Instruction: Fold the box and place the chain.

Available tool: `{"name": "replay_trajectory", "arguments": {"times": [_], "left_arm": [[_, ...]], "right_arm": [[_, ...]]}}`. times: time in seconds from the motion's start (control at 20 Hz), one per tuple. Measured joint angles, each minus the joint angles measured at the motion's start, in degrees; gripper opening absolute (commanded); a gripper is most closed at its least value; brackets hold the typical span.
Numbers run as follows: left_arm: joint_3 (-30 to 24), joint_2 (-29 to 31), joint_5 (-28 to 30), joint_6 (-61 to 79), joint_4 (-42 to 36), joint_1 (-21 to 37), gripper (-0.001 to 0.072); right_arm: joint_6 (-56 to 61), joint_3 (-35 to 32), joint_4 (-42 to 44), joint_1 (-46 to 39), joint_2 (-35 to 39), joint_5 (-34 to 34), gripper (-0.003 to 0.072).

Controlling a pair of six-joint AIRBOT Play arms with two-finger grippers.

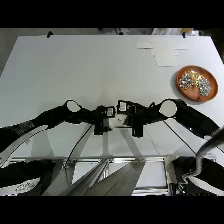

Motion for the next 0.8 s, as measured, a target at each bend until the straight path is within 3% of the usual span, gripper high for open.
{"name": "replay_trajectory", "arguments": {"times": [0.8], "left_arm": [[0.0,0.0,0.0,0.0,0.0,0.0,0.0211]], "right_arm": [[0.1,-2.3,-1.0,0.0,-0.5,-1.7,0.0018]]}}
